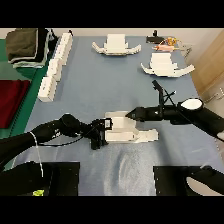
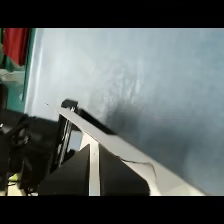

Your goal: Fold the box.

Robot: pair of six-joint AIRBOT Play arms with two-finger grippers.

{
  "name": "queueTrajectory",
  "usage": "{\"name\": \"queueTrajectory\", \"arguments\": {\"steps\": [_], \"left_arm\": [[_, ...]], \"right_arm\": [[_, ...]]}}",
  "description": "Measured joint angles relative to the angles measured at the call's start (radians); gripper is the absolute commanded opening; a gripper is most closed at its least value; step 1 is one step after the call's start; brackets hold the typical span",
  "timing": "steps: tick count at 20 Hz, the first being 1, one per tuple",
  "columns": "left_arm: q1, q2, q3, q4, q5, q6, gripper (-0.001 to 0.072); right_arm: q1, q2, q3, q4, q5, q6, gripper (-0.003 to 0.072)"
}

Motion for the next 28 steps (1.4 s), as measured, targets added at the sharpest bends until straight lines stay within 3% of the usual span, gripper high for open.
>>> {"name": "queueTrajectory", "arguments": {"steps": [7,14,21,28], "left_arm": [[0.000,0.000,0.000,0.000,0.000,-0.001,0.0503],[0.000,0.000,0.000,-0.001,0.001,-0.001,0.0503],[0.000,0.000,0.000,0.001,-0.002,0.002,0.0503],[0.000,0.000,0.000,0.001,-0.001,0.001,0.0503]], "right_arm": [[0.002,-0.279,0.085,-0.060,-0.018,-0.040,0.0086],[0.002,-0.338,0.092,-0.113,0.000,-0.087,0.0086],[-0.001,-0.290,0.102,-0.138,0.031,-0.101,0.0085],[0.000,-0.026,0.127,-0.241,0.130,-0.120,0.0086]]}}
